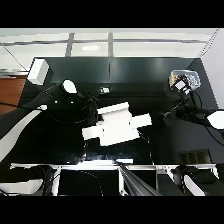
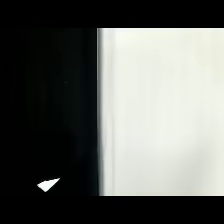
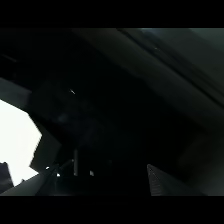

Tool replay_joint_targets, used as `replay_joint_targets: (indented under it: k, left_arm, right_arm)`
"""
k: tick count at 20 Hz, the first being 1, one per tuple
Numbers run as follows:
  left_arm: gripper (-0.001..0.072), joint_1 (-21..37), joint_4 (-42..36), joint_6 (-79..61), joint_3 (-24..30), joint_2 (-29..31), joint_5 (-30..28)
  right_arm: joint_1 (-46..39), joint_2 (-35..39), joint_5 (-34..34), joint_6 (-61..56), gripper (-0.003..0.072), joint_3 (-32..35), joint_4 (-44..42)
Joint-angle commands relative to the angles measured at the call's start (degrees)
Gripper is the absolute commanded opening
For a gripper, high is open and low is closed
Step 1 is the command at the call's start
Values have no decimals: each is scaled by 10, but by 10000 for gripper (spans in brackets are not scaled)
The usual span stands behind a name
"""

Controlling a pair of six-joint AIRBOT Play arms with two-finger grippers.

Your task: Fold the box and place the chain.

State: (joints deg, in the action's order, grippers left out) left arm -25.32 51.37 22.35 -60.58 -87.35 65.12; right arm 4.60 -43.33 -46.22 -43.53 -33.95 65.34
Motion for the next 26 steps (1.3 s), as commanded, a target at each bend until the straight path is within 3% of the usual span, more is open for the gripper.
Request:
replay_joint_targets:
  k: [1,3,7,12,20,26]
  left_arm:
    - [26,-51,102,-4,-5,23,-93]
    - [27,-68,114,-3,-4,20,-128]
    - [28,-78,114,-2,-4,18,-136]
    - [30,-78,114,3,-4,18,-134]
    - [29,-78,114,-25,-4,16,-96]
    - [29,-78,114,-25,-4,16,-96]
  right_arm:
    - [-3,0,-23,9,647,-19,76]
    - [-3,0,-23,9,646,-19,78]
    - [-3,0,-31,25,643,-16,28]
    - [1,-1,-88,254,643,25,-150]
    - [68,-17,-58,389,645,109,-188]
    - [163,-63,-4,425,645,117,-195]
